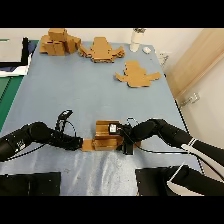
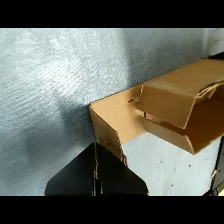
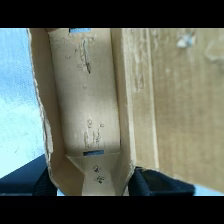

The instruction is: Fold the box.

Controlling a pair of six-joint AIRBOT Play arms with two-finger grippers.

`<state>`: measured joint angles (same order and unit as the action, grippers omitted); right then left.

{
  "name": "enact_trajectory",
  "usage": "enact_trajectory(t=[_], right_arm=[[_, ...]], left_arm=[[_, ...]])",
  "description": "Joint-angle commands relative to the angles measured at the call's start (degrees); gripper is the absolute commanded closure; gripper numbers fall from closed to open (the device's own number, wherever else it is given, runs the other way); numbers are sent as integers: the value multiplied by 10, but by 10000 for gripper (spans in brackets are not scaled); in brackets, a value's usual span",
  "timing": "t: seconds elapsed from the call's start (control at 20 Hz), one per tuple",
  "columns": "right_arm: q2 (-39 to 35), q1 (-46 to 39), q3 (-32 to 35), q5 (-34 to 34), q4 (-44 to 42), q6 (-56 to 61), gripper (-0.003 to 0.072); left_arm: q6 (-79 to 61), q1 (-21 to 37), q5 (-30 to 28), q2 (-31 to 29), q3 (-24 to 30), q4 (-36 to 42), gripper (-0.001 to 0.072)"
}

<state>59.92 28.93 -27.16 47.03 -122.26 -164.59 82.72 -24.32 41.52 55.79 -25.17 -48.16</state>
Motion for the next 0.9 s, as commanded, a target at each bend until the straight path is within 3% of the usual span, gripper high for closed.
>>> enact_trajectory(t=[0.0, 0.2, 0.85], right_arm=[[0, 0, 0, 0, 0, 0, 173], [0, 0, 0, 0, 0, 0, 174], [0, 0, 0, 0, 0, 0, 173]], left_arm=[[-9, 0, -1, 10, 0, 3, 700], [-14, 0, -5, 31, 0, 7, 700], [-71, -10, 18, 15, -17, 71, 700]])
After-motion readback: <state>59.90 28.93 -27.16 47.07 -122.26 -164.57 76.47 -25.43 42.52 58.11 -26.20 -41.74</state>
